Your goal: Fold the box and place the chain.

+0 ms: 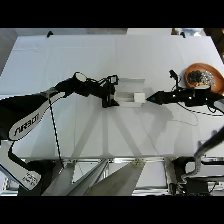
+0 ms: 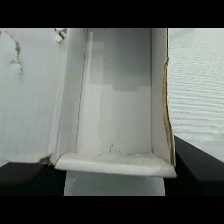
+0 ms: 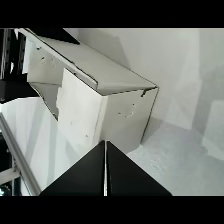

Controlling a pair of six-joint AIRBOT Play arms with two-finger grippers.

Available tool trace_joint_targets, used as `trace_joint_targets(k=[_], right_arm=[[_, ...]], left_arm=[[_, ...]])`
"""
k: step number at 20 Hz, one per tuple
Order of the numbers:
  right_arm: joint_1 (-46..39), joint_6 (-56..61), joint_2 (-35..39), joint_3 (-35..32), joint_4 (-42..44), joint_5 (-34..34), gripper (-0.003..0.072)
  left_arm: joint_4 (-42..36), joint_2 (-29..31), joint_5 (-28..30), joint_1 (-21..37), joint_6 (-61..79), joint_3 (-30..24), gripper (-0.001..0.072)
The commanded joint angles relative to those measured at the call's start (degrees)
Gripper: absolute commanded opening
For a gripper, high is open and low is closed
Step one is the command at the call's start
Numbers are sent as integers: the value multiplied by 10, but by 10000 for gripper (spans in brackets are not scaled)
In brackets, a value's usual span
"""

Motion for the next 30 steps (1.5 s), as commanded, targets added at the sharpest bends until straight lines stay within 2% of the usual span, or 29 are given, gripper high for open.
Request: trace_joint_targets(k=[1, 4, 6, 8, 9, 10, 15, 20, 23, 30], right_arm=[[7, -19, 1, 1, 13, 7, 8], [29, -18, 1, 1, 9, -21, 15], [40, -18, 1, 1, 11, -32, 137], [41, -18, 2, 1, 10, -32, 143], [41, -16, 5, 1, 9, -34, 192], [41, -16, 10, 1, 9, -37, 202], [41, -19, 26, 1, 5, -48, 195], [41, -18, 26, 1, -27, -60, 48], [41, -14, 26, 1, -22, -68, 40], [41, -14, 27, 1, -21, -41, 54]], left_arm=[[0, 0, 0, 0, 0, 0, 157], [0, 0, 0, 0, 0, 0, 157], [0, 0, 0, 0, 0, 0, 157], [0, 0, 0, 0, 0, 0, 157], [0, 0, 0, 0, 0, 0, 157], [0, 0, 0, 0, 0, 0, 157], [0, 0, 0, 0, 0, 0, 157], [0, 0, 0, 0, 0, 0, 157], [0, 0, 0, 0, 0, 0, 157], [0, 0, 0, 0, 0, 0, 157]])
